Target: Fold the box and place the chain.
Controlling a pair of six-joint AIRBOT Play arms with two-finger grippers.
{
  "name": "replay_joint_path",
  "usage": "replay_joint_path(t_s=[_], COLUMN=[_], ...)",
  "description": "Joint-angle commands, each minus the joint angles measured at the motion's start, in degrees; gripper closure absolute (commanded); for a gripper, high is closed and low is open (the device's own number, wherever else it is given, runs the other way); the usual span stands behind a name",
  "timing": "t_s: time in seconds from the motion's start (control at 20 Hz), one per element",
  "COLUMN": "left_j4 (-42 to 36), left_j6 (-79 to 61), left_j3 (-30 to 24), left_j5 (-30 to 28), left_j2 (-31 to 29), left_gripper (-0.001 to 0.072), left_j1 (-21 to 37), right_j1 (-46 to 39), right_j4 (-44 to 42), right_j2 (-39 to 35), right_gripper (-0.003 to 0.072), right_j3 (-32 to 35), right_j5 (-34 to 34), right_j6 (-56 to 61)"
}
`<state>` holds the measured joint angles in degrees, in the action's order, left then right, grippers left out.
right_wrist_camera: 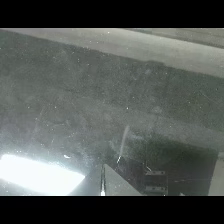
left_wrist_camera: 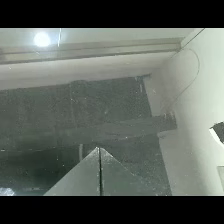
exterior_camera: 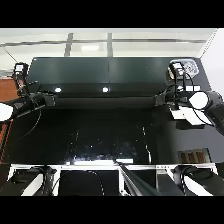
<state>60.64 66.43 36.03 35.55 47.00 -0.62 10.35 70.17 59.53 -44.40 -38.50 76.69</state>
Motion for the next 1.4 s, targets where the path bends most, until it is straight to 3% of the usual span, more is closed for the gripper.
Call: replay_joint_path(t_s=[0.0,0.55,0.75,0.85,0.95,1.1,1.35], left_j4=[0.0,0.0,0.0,0.0,0.0,0.0,0.0], left_j6=[0.0,0.0,0.0,0.0,0.0,0.0,0.0], left_j3=[0.0,0.0,0.0,0.0,0.0,0.0,0.0], left_j5=[0.0,0.0,0.0,0.0,0.0,0.0,0.0], left_j2=[0.0,0.0,0.0,0.0,0.0,0.0,0.0], left_gripper=[0.0682,0.0682,0.0682,0.0682,0.0682,0.0682,0.0682], left_j1=[0.0,0.0,0.0,0.0,0.0,0.0,0.0], right_j1=[0.0,0.0,0.1,-0.9,-6.4,-26.8,-55.8], right_j4=[0.0,-0.2,-1.4,1.9,3.2,3.1,3.5], right_j2=[0.0,0.0,0.4,1.7,3.2,6.8,13.4], right_gripper=[0.0666,0.0666,0.0649,-0.0034,-0.0034,-0.0034,-0.0034], right_j3=[0.0,0.0,0.0,0.0,-0.2,-2.8,-11.9], right_j5=[0.0,0.2,14.6,23.4,26.1,22.9,3.5], right_j6=[0.0,0.0,0.0,0.0,1.4,10.6,4.5])
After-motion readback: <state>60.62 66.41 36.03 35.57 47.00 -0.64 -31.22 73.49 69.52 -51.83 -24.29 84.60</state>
